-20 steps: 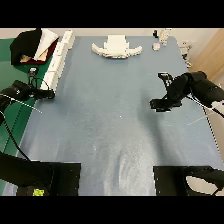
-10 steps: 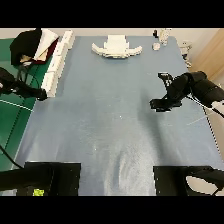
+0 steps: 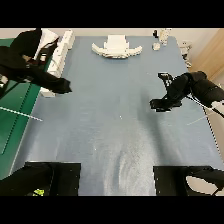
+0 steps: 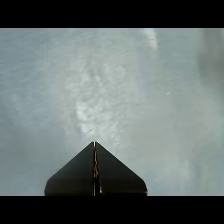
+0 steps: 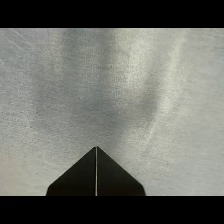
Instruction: Fold the box.
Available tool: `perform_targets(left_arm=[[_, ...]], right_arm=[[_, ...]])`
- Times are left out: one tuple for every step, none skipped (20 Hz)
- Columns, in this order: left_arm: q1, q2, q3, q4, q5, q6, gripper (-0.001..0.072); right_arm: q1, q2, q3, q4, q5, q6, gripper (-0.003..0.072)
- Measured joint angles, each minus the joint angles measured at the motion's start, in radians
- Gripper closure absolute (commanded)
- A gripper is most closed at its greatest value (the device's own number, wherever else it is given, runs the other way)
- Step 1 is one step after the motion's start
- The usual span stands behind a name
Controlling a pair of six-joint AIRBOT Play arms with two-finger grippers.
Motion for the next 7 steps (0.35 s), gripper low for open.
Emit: perform_targets(left_arm=[[-0.052, -0.014, 0.001, -0.005, 0.026, -0.034, 0.0696], [-0.1, -0.034, 0.002, -0.01, 0.052, -0.07, 0.0696], [-0.137, -0.053, 0.003, -0.015, 0.072, -0.097, 0.0696], [-0.169, -0.074, 0.003, -0.02, 0.086, -0.119, 0.0695], [-0.191, -0.093, 0.004, -0.021, 0.097, -0.133, 0.0696], [-0.206, -0.109, 0.004, -0.023, 0.106, -0.147, 0.0696], [-0.218, -0.122, 0.004, -0.023, 0.113, -0.154, 0.0696]], right_arm=[[0.0, 0.0, 0.0, 0.0, 0.0, 0.0, 0.068], [0.0, 0.0, 0.0, 0.0, 0.0, 0.0, 0.068], [0.0, 0.0, 0.0, 0.0, 0.0, 0.0, 0.068], [0.0, 0.0, 0.0, 0.0, 0.0, 0.0, 0.068], [0.0, 0.0, 0.0, 0.0, 0.0, 0.0, 0.068], [0.0, 0.0, 0.0, 0.0, 0.0, 0.0, 0.068], [0.0, 0.0, 0.0, 0.0, 0.0, 0.0, 0.068]])
